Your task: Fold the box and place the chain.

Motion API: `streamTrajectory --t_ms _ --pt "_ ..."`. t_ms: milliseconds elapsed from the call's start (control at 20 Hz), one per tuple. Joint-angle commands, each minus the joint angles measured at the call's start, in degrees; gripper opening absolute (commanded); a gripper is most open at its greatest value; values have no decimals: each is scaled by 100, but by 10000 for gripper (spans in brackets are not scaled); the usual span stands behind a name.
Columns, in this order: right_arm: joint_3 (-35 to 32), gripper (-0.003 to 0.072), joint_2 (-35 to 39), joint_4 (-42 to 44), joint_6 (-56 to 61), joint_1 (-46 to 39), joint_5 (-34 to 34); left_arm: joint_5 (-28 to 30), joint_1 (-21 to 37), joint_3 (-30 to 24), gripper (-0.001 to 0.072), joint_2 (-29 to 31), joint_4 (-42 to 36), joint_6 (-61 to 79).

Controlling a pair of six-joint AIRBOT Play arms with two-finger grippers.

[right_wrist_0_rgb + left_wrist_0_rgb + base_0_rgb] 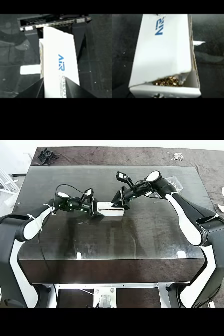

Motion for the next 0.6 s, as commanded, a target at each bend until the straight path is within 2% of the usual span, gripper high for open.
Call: streamTrajectory --t_ms 0,200,250,300,550 --pt "-39 302 -4 -11 81 13 107 0 -2 2 301 0 -2 -2" --pt "-214 314 -4 -9 72 11 103 0 -2 2 300 0 -2 -2" --pt "-260 331 -4 -9 72 11 101 2 -2 2 300 0 -2 -2" --pt "-284 381 -4 -9 68 2 94 2 -2 2 301 0 -2 -4" --pt "-289 389 -2 247 -160 -20 81 0 -2 2 301 0 -2 -2"
